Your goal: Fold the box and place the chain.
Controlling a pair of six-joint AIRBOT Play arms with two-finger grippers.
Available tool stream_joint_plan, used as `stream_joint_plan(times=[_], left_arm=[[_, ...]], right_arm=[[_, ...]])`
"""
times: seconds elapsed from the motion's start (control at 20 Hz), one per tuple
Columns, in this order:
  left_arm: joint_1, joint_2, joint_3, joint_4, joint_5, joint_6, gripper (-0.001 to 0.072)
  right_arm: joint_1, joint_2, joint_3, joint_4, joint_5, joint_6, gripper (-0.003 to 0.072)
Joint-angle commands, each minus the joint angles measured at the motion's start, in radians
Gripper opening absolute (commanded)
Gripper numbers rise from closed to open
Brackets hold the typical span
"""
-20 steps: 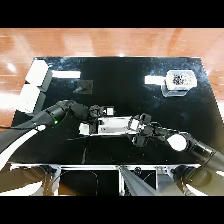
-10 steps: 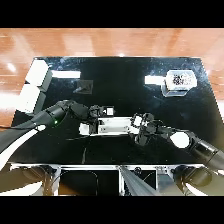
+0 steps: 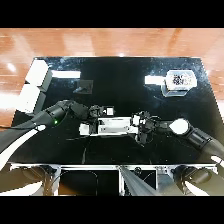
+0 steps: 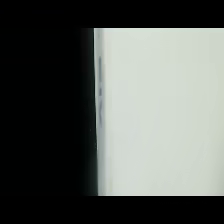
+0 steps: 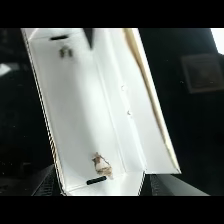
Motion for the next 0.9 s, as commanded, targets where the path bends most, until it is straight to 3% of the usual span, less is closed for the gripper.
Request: stream_joint_plan(times=[0.0,0.85], left_arm=[[0.0,0.0,0.0,0.0,0.0,0.0,0.0022],[0.0,-0.001,0.0,0.0,-0.001,0.0,0.0022]], right_arm=[[-0.033,-0.047,0.01,0.059,0.073,-0.12,0.0707],[0.03,-0.211,0.063,0.059,0.031,-0.132,0.0705]])
